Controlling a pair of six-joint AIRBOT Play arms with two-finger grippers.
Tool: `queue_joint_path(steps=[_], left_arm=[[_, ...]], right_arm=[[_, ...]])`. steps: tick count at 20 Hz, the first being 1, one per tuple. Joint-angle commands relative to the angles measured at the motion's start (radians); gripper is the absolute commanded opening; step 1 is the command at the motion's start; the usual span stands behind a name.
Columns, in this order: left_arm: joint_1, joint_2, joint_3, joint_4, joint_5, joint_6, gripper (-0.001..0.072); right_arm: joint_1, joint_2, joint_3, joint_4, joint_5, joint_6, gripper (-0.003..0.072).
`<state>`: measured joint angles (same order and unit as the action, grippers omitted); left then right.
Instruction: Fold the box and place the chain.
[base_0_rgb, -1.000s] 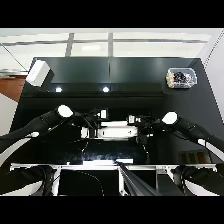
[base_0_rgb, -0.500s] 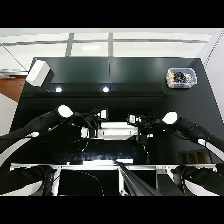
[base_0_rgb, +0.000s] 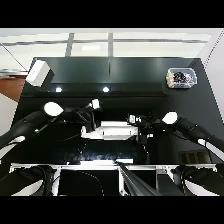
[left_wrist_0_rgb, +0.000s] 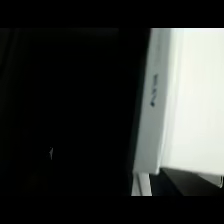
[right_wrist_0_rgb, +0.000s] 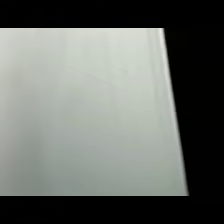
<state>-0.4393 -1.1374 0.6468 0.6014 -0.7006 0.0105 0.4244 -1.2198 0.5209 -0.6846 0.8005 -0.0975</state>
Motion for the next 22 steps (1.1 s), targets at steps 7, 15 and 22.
queue_joint_path(steps=[7,15,22], left_arm=[[0.182,0.2,-0.008,0.137,-0.571,-0.616,0.0029],[-0.013,0.16,-0.154,-0.302,-0.084,-0.502,0.0031],[-0.034,-0.022,-0.153,-0.475,0.177,-0.35,0.0031]], right_arm=[[0.0,0.0,0.0,0.0,-0.001,0.0,0.0525],[0.0,0.0,0.0,0.0,-0.001,0.0,0.0525],[0.0,0.0,0.0,0.0,-0.001,0.0,0.0525]])
